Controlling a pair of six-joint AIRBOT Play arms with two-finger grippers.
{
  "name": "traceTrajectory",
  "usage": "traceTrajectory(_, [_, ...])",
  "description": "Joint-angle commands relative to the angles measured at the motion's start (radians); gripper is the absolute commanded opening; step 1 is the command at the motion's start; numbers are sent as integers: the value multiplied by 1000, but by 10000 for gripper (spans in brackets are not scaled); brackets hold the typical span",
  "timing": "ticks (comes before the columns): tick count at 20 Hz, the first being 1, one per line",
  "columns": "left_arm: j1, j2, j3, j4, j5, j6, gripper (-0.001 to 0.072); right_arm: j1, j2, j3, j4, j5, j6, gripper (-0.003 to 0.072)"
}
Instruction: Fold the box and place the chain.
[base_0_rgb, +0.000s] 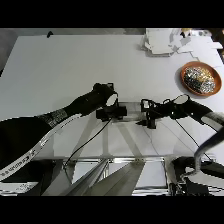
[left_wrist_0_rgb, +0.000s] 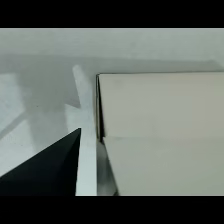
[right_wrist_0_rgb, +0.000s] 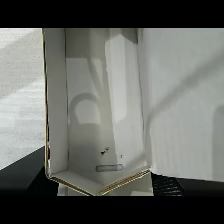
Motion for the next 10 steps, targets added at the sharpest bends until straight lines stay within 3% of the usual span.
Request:
traceTrajectory(1, [-6, -10, 5, 45, -18, -55, 362, 0, 0, 0, 0, 0, 0, 408])
traceTrajectory(8, [-13, -48, 5, 52, -19, -94, 337, 0, 0, 0, 0, 0, 0, 408])
traceTrajectory(9, [-13, -49, 5, 51, -19, -94, 310, 0, 0, 0, 0, 0, 0, 408])
traceTrajectory(10, [-13, -49, 6, 51, -20, -93, 207, 0, 0, 0, 0, 0, 0, 408])
